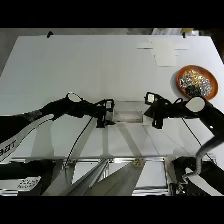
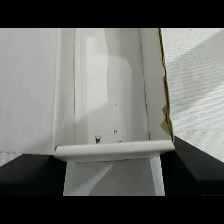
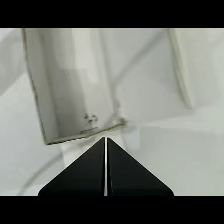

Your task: Fold the box and place the chain.

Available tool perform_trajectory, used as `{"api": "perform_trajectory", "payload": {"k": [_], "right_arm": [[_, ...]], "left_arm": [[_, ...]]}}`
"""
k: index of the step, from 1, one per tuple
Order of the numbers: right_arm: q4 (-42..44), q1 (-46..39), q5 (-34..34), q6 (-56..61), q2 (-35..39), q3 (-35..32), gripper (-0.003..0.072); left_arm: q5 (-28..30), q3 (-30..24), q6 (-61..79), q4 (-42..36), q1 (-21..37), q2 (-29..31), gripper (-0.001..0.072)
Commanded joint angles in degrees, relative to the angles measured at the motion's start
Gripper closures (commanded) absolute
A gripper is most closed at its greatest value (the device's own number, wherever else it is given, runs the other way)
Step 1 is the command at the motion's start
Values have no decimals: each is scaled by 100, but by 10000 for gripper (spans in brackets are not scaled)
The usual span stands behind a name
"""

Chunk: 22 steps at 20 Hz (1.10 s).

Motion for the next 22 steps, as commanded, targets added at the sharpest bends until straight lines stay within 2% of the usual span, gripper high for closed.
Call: {"api": "perform_trajectory", "payload": {"k": [1, 4, 5, 7, 10, 13, 22], "right_arm": [[-337, -229, -616, 2017, 444, 0, 666], [-1362, -800, -970, 4570, 424, -2, 666], [-1738, -988, -903, 5294, 385, -2, 666], [-1880, -1248, -522, 5919, 164, -9, 667], [-1233, -1191, 68, 6078, -363, -74, 667], [-1102, -907, 201, 6078, -828, -254, 667], [101, -717, 433, 5342, -892, -411, 667]], "left_arm": [[0, 0, -4, 0, 4, 4, 457], [0, 0, -4, 0, 4, 4, 457], [2, 0, -4, 0, 4, 4, 457], [0, 0, -4, 0, 4, 4, 457], [2, 0, -4, 0, 4, 4, 457], [0, -2, -4, 0, 4, 4, 457], [0, -2, -4, 0, 4, 4, 457]]}}
